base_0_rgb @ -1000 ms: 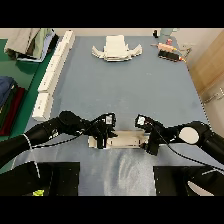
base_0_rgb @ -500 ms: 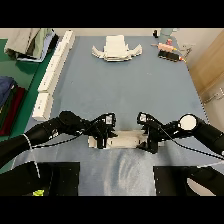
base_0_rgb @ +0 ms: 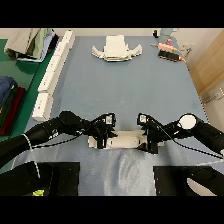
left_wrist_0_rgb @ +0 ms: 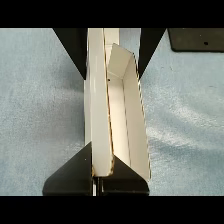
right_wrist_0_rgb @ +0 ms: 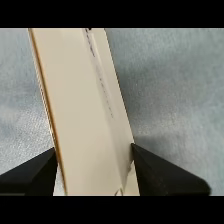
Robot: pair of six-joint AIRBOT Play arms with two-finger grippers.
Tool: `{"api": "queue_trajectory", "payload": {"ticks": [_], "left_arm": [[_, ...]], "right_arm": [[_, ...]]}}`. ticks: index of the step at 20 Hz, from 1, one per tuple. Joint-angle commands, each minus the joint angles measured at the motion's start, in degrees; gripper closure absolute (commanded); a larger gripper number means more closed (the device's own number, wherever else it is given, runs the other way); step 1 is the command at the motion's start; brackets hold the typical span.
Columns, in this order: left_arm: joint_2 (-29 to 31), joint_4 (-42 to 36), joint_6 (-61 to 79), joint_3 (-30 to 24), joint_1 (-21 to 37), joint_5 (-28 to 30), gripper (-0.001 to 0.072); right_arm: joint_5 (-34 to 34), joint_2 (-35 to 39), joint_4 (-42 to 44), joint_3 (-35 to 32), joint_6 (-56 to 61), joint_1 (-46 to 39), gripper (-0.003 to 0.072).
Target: Fold the box.
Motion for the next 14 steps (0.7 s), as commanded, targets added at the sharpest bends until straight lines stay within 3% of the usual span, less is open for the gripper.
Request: {"api": "queue_trajectory", "payload": {"ticks": [1,14], "left_arm": [[0.0,0.0,0.0,0.0,0.0,0.0,0.0694],[0.0,0.0,0.0,0.1,0.0,0.0,0.0694]], "right_arm": [[0.9,-0.2,0.8,-0.3,-4.9,0.0,-0.0019],[-4.7,-3.6,0.1,-2.2,-12.8,-1.7,-0.0019]]}}
